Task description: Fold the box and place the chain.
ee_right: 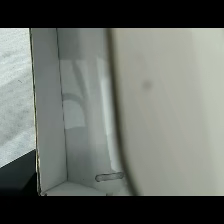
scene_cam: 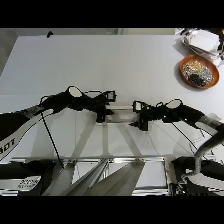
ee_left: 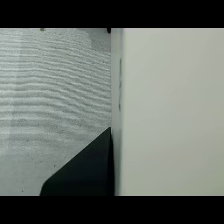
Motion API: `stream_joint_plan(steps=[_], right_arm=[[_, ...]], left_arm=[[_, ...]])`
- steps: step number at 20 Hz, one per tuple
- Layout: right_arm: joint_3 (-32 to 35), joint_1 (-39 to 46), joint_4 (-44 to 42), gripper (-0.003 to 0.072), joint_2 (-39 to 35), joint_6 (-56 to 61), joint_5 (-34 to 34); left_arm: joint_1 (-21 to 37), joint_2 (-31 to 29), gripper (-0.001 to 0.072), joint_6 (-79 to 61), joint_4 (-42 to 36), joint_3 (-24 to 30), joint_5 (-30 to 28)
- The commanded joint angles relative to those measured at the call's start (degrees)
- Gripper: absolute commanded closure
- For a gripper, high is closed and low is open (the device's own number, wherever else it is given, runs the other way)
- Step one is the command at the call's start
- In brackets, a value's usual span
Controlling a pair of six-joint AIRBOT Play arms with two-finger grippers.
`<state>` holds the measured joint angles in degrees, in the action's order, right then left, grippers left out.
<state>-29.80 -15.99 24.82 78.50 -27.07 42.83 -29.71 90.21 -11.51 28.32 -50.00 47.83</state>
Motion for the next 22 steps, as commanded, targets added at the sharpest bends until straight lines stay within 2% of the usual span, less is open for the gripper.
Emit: stream_joint_plan(steps=[1,14,15,18,20,22], right_arm=[[-0.02,-0.02,0.02,0.0283,-0.04,0.02,0.0],[-0.02,0.0,0.02,0.0283,-0.04,0.02,0.0],[-0.02,-0.02,0.04,0.0283,-0.04,0.02,0.0],[-0.02,0.0,0.02,0.0283,-0.04,0.02,0.0],[-0.02,0.0,0.02,0.0283,-0.04,0.0,0.0],[-0.02,0.0,0.02,0.0283,-0.04,0.0,0.0]], left_arm=[[-0.02,-0.04,0.0681,-0.02,0.0,-0.02,-0.02],[0.02,-1.05,0.0676,2.54,-0.33,-0.02,0.22],[0.11,-1.55,0.0644,2.54,-0.31,-0.02,-0.09],[0.17,-4.0,0.0295,2.54,0.0,-0.02,-1.14],[0.55,-5.86,0.0269,2.56,2.27,-0.02,-1.88],[0.96,-7.8,0.0267,3.67,9.03,-0.02,-1.84]])
